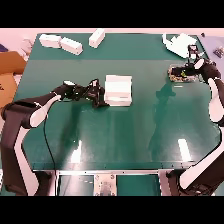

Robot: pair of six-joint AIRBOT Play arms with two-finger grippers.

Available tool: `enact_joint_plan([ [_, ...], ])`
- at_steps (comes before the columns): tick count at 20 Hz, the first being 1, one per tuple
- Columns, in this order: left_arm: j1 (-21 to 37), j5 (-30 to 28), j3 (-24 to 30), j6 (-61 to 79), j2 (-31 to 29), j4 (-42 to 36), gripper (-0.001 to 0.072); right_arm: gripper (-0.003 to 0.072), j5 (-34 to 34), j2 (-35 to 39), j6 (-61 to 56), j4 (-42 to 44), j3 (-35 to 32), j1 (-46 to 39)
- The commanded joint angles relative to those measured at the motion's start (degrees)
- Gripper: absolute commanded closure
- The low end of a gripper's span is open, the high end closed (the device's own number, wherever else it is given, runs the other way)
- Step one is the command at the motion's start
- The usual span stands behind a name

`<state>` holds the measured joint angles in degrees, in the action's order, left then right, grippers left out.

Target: Fold the box and place the chain.

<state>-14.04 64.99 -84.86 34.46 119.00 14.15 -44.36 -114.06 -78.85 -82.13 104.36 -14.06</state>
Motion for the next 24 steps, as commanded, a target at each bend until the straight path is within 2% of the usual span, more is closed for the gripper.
enact_joint_plan([
  [1,-0.02,-0.04,0.0,0.02,0.0,0.02,0.0352,0.0676,-4.09,-0.09,0.0,-0.5,3.34,0.46],
  [5,-0.02,-0.07,0.0,0.02,0.0,0.02,0.0352,0.0678,-13.2,2.58,-1.68,-6.99,10.21,2.54],
  [12,-0.02,-0.07,0.0,0.02,0.0,0.02,0.0352,0.0678,-19.52,17.33,-1.42,-10.71,10.84,6.25],
  [19,-0.02,-0.04,0.0,0.02,0.0,0.02,0.0352,0.0678,-20.28,35.45,0.04,-10.71,10.86,14.82],
  [24,-0.02,-0.02,0.0,0.02,0.0,0.02,0.0352,0.0678,-20.48,41.11,0.0,-10.58,10.84,20.35],
])
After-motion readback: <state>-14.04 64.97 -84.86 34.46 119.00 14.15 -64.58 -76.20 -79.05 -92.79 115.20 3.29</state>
